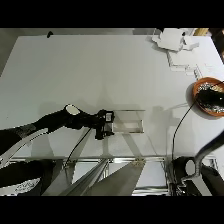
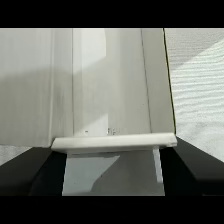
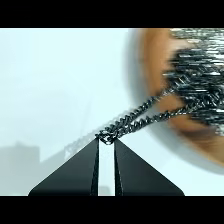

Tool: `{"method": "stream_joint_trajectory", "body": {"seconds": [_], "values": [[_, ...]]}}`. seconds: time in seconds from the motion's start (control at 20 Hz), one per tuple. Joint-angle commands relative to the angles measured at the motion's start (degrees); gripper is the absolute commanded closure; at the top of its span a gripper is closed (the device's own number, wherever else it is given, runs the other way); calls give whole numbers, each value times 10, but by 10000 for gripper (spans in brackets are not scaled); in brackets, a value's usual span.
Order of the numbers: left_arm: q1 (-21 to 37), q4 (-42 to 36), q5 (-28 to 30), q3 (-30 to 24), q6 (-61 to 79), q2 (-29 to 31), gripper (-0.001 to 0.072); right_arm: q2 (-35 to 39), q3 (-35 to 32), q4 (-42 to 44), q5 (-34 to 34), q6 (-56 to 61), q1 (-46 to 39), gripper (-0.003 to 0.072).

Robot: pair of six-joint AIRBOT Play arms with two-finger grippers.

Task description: Fold the box and place the chain.

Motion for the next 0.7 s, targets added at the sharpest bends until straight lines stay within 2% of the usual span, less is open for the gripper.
{"method": "stream_joint_trajectory", "body": {"seconds": [0.0, 0.15, 0.35, 0.45, 0.65], "values": [[0, 0, 0, 0, 0, 0, 437, 75, 0, 63, 117, -47, 73, 669], [0, 0, 0, 0, 0, 0, 437, 124, 0, 91, 182, -47, 154, 669], [0, 0, 0, 0, 0, 0, 437, 155, 0, 125, 198, -44, 270, 669], [0, 0, 0, 0, 0, 0, 437, 155, 0, 145, 191, -44, 328, 669], [0, 0, 0, 0, 0, 0, 437, 153, 0, 158, 110, -42, 448, 668]]}}
